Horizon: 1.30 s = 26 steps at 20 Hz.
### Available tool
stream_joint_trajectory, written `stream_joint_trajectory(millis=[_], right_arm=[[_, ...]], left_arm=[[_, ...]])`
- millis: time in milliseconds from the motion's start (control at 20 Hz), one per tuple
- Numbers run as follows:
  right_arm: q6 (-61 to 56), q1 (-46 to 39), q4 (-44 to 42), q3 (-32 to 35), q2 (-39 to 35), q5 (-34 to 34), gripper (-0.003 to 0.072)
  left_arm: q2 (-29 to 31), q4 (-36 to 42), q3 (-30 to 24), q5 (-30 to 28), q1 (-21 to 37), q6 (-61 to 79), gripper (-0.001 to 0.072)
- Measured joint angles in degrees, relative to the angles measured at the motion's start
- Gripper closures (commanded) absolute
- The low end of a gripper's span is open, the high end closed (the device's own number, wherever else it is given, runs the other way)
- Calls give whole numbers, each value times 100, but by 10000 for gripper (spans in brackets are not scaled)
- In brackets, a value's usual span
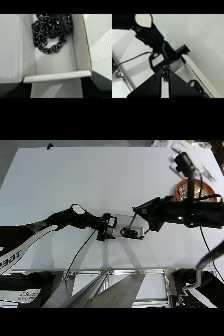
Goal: Fold the box and place the chain.
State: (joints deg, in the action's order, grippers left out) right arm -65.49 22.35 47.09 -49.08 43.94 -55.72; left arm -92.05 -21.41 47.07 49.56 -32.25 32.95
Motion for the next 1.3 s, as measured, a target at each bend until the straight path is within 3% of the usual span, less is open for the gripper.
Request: stream_joint_trajectory(millis=[300,500,550,700,850,950,1000,1300], right_arm=[[452,400,76,426,955,81,662],[551,588,227,481,1467,103,547],[557,610,254,485,1541,120,481],[564,560,323,354,1646,0,478],[483,247,387,-142,1563,-437,493],[444,-144,466,-507,1412,-675,590],[444,-382,492,-634,1338,-737,674],[-66,-1864,1370,-758,1272,-992,672]], left_arm=[[0,-2,0,0,0,2,638],[0,-2,0,0,0,2,638],[0,0,0,0,0,0,638],[0,0,0,-2,0,0,638],[0,-2,0,-2,0,2,638],[0,0,0,0,0,2,638],[0,-2,0,0,0,2,638],[0,-2,0,-2,0,2,638]])
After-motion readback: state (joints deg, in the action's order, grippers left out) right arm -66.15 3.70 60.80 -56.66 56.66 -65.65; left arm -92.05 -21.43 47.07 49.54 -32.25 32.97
